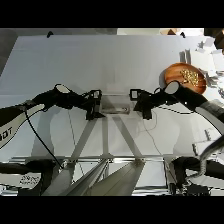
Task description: Fold the box and place the chain.
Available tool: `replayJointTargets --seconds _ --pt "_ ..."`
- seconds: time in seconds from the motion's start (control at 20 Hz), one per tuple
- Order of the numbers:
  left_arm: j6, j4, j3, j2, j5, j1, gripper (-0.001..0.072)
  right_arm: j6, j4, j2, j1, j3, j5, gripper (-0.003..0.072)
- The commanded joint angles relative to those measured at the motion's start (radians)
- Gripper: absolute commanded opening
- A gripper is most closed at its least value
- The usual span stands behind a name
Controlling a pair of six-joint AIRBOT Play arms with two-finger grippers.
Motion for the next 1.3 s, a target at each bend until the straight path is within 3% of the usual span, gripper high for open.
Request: replayJointTargets --seconds 0.0,0.6,0.8,0.9,1.1,1.15,1.2,1.25 --pt "0.0 0.0 0.0 0.0 0.0 0.0 0.0276 -0.001 0.039 -0.016 0.049 -0.001 -0.056 0.0005" --pt "0.0 0.0 0.0 0.0 0.0 0.0 0.0276 -0.001 0.108 -0.016 0.069 -0.001 -0.018 0.0017" --pt "0.0 0.0 0.0 -0.001 0.0 0.0 0.0276 0.0 0.108 -0.016 0.069 -0.001 -0.018 0.0289" --pt "0.0 0.0 0.0 -0.001 0.0 0.0 0.0276 0.0 0.108 -0.017 0.069 -0.001 -0.018 0.0315" --pt "0.0 0.0 0.0 -0.001 0.001 0.0 0.0276 0.0 0.106 -0.016 0.069 -0.001 -0.011 0.0298" --pt "0.0 0.0 0.0 -0.001 0.0 0.0 0.0276 0.0 0.105 -0.016 0.069 -0.001 -0.011 0.0183" --pt "0.0 0.0 0.0 0.0 0.0 0.0 0.0276 0.001 0.095 -0.011 0.069 -0.001 -0.011 0.0007" --pt "0.0 0.0 0.0 -0.001 0.0 -0.001 0.0276 0.001 0.071 -0.003 0.069 -0.001 -0.011 0.0009"
